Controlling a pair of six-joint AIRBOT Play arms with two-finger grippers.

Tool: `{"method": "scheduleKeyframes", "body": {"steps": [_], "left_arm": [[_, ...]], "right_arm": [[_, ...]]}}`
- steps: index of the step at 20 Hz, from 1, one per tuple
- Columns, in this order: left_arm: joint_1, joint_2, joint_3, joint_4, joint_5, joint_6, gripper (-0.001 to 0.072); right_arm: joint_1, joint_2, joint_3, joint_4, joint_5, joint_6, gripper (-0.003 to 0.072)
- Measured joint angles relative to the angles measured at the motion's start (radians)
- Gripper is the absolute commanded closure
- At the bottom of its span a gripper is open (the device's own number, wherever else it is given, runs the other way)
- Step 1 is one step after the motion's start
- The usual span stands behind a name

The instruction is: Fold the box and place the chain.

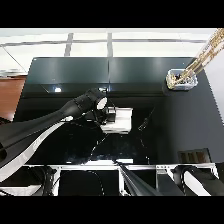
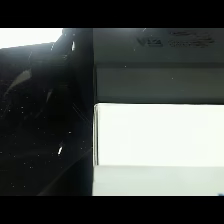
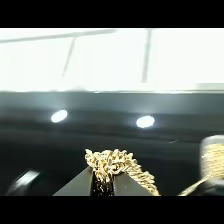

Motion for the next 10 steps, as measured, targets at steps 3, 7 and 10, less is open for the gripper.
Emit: {"method": "scheduleKeyframes", "body": {"steps": [3,7,10], "left_arm": [[0.0,0.0,0.0,0.0,0.0,0.0,0.0683],[0.0,0.0,0.0,0.0,0.0,0.0,0.0683],[0.0,0.0,0.0,0.0,0.0,0.0,0.0682]], "right_arm": [[0.054,0.035,0.0,0.111,0.078,-0.007,0.0667],[0.146,0.05,-0.009,0.191,0.122,-0.013,0.0667],[0.225,0.052,-0.066,0.214,0.129,-0.014,0.0666]]}}
